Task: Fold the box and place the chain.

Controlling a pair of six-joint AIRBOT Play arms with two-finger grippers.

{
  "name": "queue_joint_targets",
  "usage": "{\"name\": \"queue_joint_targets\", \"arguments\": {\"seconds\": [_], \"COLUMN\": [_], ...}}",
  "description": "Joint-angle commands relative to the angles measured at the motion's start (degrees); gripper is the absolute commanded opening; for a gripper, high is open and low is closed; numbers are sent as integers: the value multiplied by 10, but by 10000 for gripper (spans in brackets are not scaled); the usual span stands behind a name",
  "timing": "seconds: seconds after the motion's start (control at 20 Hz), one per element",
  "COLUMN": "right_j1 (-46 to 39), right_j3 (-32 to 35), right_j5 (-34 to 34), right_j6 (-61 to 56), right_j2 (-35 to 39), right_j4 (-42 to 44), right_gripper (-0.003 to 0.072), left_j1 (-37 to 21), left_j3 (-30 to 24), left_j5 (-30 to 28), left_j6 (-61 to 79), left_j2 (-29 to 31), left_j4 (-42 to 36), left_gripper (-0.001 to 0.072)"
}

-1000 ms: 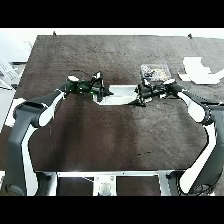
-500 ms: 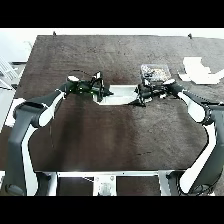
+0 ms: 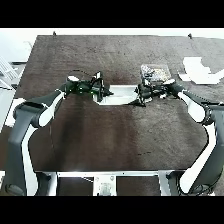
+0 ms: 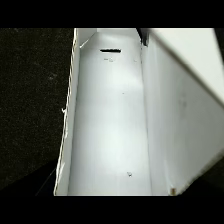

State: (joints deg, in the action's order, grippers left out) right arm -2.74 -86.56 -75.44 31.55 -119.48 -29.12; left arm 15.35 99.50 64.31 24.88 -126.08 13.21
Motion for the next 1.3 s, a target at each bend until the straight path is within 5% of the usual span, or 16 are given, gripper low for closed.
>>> {"name": "queue_joint_targets", "arguments": {"seconds": [0.0, 1.0, 1.1, 1.25], "right_j1": [0, 0, 0, 0], "right_j3": [0, 1, 0, 0], "right_j5": [0, 0, 0, 0], "right_j6": [0, 0, 0, 0], "right_j2": [0, 0, 0, 0], "right_j4": [0, 0, 0, 0], "right_gripper": [497, 497, 497, 497], "left_j1": [-1, -1, -1, -1], "left_j3": [0, 0, 0, 0], "left_j5": [2, 2, 12, 13], "left_j6": [-2, -6, -9, -9], "left_j2": [0, 0, 0, 0], "left_j4": [-2, -15, -17, -17], "left_gripper": [20, 23, 184, 192]}}
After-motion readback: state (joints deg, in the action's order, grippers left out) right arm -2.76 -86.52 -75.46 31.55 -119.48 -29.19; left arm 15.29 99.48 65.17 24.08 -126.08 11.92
